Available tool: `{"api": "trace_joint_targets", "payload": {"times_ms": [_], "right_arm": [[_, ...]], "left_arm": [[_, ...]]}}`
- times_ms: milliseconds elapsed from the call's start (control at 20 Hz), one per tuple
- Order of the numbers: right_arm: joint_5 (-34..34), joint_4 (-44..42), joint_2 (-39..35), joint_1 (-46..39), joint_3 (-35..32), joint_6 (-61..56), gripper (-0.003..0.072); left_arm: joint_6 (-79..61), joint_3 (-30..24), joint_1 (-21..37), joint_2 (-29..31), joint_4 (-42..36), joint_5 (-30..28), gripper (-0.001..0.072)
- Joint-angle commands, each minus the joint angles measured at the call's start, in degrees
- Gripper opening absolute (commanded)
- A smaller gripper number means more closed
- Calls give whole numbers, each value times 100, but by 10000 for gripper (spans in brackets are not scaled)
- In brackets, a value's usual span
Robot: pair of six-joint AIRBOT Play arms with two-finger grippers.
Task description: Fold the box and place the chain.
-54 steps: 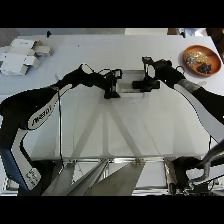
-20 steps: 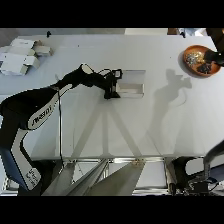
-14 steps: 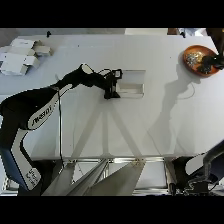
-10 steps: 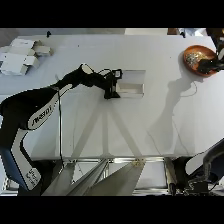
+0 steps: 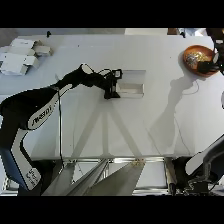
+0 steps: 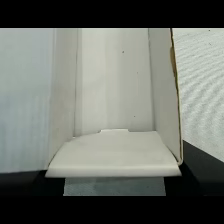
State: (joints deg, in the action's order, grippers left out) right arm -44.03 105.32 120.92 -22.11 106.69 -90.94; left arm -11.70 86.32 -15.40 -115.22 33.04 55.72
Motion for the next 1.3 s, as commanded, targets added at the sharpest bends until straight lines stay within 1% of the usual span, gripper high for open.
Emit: {"api": "trace_joint_targets", "payload": {"times_ms": [0,100,300,400,500,600,700,800,1100,1250], "right_arm": [[-144,-33,-144,61,98,-15,18],[-350,-50,-457,72,98,-13,18],[-1060,-109,-1126,68,98,-7,18],[-1528,-197,-1388,68,98,-2,17],[-1923,-579,-1541,92,87,238,16],[-2076,-981,-1692,199,-26,612,17],[-2214,-1008,-1821,389,-173,662,17],[-2264,-1040,-1989,560,-483,704,17],[-2286,-1189,-2911,793,-1864,776,16],[-2330,-1257,-3366,1027,-2321,911,17]], "left_arm": [[0,4,2,0,2,0,421],[0,4,2,0,2,0,421],[0,4,2,0,2,-2,421],[0,4,2,0,2,0,421],[-2,4,2,0,2,-2,421],[0,4,2,0,2,-2,421],[0,4,2,0,2,-2,421],[0,4,2,0,2,0,421],[0,4,2,0,2,-2,421],[0,4,2,0,2,0,421]]}}
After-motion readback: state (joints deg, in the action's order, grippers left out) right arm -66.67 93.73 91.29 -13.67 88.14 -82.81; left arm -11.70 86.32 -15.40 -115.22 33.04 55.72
